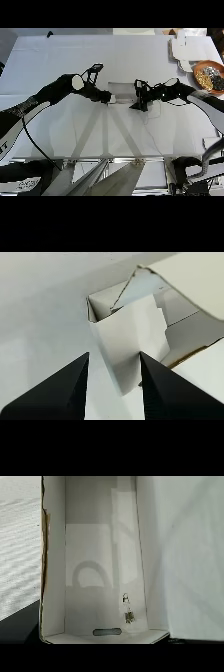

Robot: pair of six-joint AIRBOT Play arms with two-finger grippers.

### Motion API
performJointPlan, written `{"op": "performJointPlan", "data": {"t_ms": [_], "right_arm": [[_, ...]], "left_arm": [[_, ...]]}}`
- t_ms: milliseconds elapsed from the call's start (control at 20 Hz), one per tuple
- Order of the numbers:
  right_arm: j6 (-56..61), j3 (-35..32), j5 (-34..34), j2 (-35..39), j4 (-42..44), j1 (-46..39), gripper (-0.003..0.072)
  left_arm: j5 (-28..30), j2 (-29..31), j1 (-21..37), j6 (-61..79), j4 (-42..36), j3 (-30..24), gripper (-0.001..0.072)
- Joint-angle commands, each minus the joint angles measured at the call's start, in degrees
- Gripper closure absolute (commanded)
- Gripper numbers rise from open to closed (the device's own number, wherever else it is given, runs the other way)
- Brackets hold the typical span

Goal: Fold the box and place the chain.

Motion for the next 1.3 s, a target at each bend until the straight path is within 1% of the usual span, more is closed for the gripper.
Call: {"op": "performJointPlan", "data": {"t_ms": [0, 100, 350, 550, 750, 1100, 1250], "right_arm": [[0.0, 0.0, 0.0, 0.0, 0.0, 0.0, 0.0289], [0.0, 0.0, 0.0, 0.0, 0.0, 0.0, 0.0289], [0.0, 0.0, 0.0, 0.0, 0.0, 0.0, 0.0289], [0.0, 0.0, 0.0, 0.0, 0.0, 0.0, 0.0289], [0.0, 0.0, 0.0, 0.0, 0.0, 0.0, 0.0289], [0.0, 0.0, 0.0, 0.0, 0.0, 0.0, 0.0289], [0.0, 0.0, 0.0, 0.0, 0.0, 0.0, 0.0289]], "left_arm": [[-2.1, -0.5, -0.8, -7.4, 8.3, 2.2, 0.0379], [-4.0, -1.5, -0.8, -8.7, 9.3, 3.3, 0.0378], [-5.4, -4.1, -2.4, -10.2, 9.9, 7.1, 0.0386], [-10.8, -7.4, -2.8, -14.3, 10.0, 10.5, 0.0387], [-12.7, -7.6, -3.7, -19.9, 12.9, 11.1, 0.0387], [-14.0, -7.6, -4.9, -22.0, 13.8, 11.4, 0.0388], [-15.4, -7.6, -5.7, -22.1, 16.9, 14.0, 0.0388]]}}
